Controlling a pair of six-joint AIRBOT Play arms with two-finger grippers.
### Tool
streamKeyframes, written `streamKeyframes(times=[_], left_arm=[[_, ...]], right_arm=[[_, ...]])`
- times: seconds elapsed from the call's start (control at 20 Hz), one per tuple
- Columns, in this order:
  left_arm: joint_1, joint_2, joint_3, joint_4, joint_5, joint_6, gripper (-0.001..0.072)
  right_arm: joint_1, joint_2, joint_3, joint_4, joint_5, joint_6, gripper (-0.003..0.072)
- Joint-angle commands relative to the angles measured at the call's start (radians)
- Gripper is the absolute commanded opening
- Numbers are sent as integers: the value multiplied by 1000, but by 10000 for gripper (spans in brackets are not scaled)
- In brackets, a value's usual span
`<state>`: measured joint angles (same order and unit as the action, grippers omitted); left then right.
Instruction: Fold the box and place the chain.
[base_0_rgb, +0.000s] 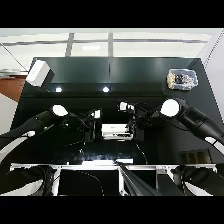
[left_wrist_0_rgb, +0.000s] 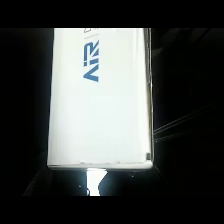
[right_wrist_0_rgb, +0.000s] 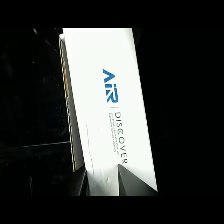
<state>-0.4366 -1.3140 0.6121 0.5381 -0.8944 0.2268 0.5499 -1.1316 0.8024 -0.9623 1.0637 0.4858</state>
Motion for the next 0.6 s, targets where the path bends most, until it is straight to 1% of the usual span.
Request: streamKeyframes(times=[0.0, 0.1, 0.15, 0.3, 0.55], left_arm=[[1, -1, -1, 0, 0, 0, 491], [1, -1, -1, 0, 0, 0, 491], [1, -1, -1, 0, 0, 0, 491], [1, -1, -1, 0, 0, 0, 491], [1, -1, -1, 0, 0, 0, 491]], right_arm=[[1, 1, 2, 0, 10, 16, 169], [1, 0, 2, -5, 8, 19, 172], [3, 0, 2, -12, 5, 27, 253], [23, -2, 2, -48, 5, 46, 256], [27, -3, -5, -44, -10, 61, 256]])
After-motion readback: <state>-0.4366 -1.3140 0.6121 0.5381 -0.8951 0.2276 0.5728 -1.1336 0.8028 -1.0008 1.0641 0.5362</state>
